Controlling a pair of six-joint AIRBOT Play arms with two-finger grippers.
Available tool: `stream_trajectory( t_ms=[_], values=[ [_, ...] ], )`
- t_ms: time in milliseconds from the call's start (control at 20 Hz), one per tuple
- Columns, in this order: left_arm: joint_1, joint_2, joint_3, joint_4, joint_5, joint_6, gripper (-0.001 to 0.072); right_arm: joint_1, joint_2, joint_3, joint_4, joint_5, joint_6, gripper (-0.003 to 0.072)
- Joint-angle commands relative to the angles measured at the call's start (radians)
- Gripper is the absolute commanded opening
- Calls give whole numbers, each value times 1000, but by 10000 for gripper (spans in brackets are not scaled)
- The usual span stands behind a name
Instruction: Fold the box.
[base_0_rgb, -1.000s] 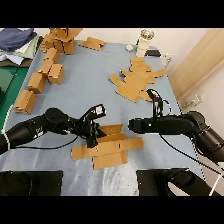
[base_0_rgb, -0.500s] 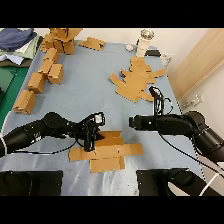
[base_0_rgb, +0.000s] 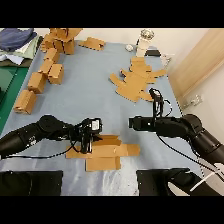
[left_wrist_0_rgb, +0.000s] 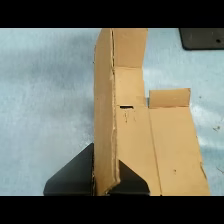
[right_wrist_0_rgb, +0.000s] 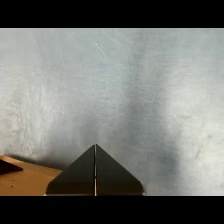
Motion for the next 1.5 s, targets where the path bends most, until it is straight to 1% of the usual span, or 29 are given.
stream_trajectory(
  t_ms=[0,100,250,350,600,700,750,900,1000,1200,1450],
  values=[
    [0,-38,-13,0,6,35,12,1,0,-10,0,72,2,2],
    [0,-68,-13,0,27,39,12,2,0,-10,0,73,1,2],
    [0,-82,-13,-70,26,39,12,27,0,-10,-18,73,1,1],
    [-1,-64,-13,-101,26,39,12,40,0,-11,-22,74,1,1],
    [-2,-2,-13,-106,87,42,12,46,0,-11,-30,97,1,1],
    [-21,10,-13,-105,98,45,12,46,0,-11,-34,117,1,2],
    [-44,10,-16,-105,124,58,12,46,0,-11,-34,130,1,2],
    [-139,10,-39,-100,265,84,12,46,0,-11,-34,154,1,2],
    [-179,10,-51,-100,298,79,12,46,0,-11,-38,152,0,2],
    [-212,11,-61,-101,298,52,12,54,0,-11,-41,152,-11,2],
    [-213,11,-72,-101,255,12,12,64,1,-11,-41,152,-11,2]
  ],
)
